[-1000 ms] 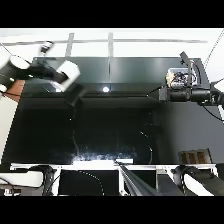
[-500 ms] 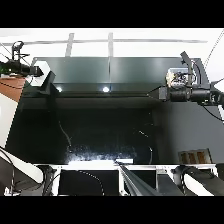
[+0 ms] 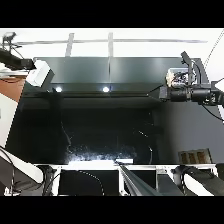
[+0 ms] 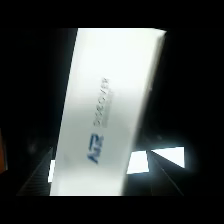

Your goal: Fold the box and place the chain.

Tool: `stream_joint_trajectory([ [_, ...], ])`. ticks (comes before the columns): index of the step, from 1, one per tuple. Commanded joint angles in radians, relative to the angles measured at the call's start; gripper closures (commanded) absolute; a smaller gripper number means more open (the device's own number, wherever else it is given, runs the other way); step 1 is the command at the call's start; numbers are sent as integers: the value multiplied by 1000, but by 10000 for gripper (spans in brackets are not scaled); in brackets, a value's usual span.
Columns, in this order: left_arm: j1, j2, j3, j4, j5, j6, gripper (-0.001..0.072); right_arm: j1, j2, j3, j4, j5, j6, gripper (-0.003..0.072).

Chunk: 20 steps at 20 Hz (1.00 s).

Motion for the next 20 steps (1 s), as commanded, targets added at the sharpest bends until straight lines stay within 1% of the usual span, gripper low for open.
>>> stream_joint_trajectory([
  [1, -2, 153, 13, -42, -145, -75, -1, 0, 4, 42, -6, 38, 3, 657],
  [2, -7, 207, 3, -42, -192, -128, 5, -3, 7, 75, -23, 50, 3, 658],
  [3, -10, 253, -5, -46, -241, -179, 52, -11, 10, 116, -54, 58, 3, 658],
  [4, -13, 298, -13, -68, -308, -219, 319, -27, 15, 169, -105, 73, 13, 658],
  [5, -15, 341, -29, -105, -370, -233, 630, -43, 24, 216, -163, 87, 38, 658],
  [6, -21, 391, -56, -150, -416, -236, 680, -61, 42, 254, -234, 96, 81, 658],
  [7, -34, 446, -94, -166, -419, -238, 681, -77, 74, 271, -300, 98, 122, 658],
  [8, -58, 518, -153, -165, -385, -240, 680, -86, 115, 270, -357, 91, 141, 658],
  [9, -86, 601, -233, -169, -312, -241, 681, -86, 162, 267, -420, 89, 145, 658],
  [10, -125, 705, -345, -174, -207, -240, 680, -85, 211, 248, -463, 76, 145, 658],
  [11, -175, 821, -481, -172, -91, -229, 681, -85, 266, 209, -511, 42, 155, 658],
  [12, -227, 933, -625, -172, 18, -218, 680, -85, 328, 144, -565, -23, 196, 658],
  [13, -288, 1055, -793, -167, 133, -212, 681, -85, 386, 55, -608, -101, 253, 657],
  [15, -396, 1264, -1124, -143, 326, -232, 681, -85, 457, -141, -622, -225, 334, 657],
  [17, -458, 1419, -1403, -142, 433, -264, 681, -85, 465, -332, -605, -321, 354, 656],
  [18, -472, 1484, -1520, -142, 470, -267, 680, -85, 465, -384, -615, -360, 355, 657],
  [19, -473, 1536, -1598, -141, 492, -267, 680, -85, 465, -407, -640, -386, 355, 657],
  [20, -462, 1582, -1651, -141, 518, -267, 679, -85, 465, -409, -658, -397, 355, 657],
])
